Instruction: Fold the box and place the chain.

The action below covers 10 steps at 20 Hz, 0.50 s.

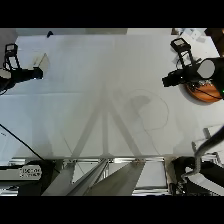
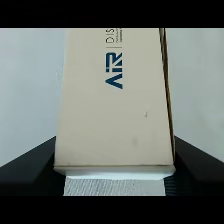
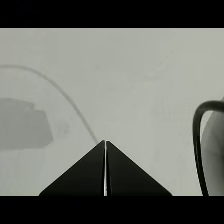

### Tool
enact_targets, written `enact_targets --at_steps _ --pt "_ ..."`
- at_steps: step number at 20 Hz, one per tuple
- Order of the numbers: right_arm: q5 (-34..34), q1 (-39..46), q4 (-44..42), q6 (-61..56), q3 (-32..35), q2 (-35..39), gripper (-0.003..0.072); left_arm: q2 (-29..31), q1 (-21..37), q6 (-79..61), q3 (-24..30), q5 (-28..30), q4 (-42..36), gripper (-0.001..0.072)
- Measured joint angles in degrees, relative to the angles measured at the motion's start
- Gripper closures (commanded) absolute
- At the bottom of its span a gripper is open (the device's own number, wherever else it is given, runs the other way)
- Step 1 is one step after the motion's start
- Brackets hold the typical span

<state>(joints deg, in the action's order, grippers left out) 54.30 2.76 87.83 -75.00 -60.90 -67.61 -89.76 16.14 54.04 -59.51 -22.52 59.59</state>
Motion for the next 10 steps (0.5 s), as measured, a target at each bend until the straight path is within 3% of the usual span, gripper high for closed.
enact_targets --at_steps 2,3,5,6,7,10 --pt "0.0 0.0 0.0 0.0 0.0 0.0 0.0679 -2.0 0.1 0.0 0.1 0.1 0.2 0.0579" --pt "0.0 0.0 0.0 0.0 0.0 0.0 0.0679 -2.9 0.1 0.2 0.2 0.2 0.3 0.0468" --pt "0.0 0.0 0.0 0.0 0.0 0.0 0.0679 -3.9 0.1 0.2 0.2 0.2 0.5 0.0147" --pt "0.0 0.0 0.0 0.0 0.0 0.0 0.0679 -4.1 0.1 0.2 0.2 0.2 0.7 0.0050" --pt "0.0 0.0 0.0 0.0 0.0 0.0 0.0679 -4.3 0.2 0.2 0.2 0.1 0.9 0.0011" --pt "0.0 0.0 0.0 0.0 0.0 0.0 0.0679 -3.3 0.2 0.2 0.2 0.0 1.0 0.0012"
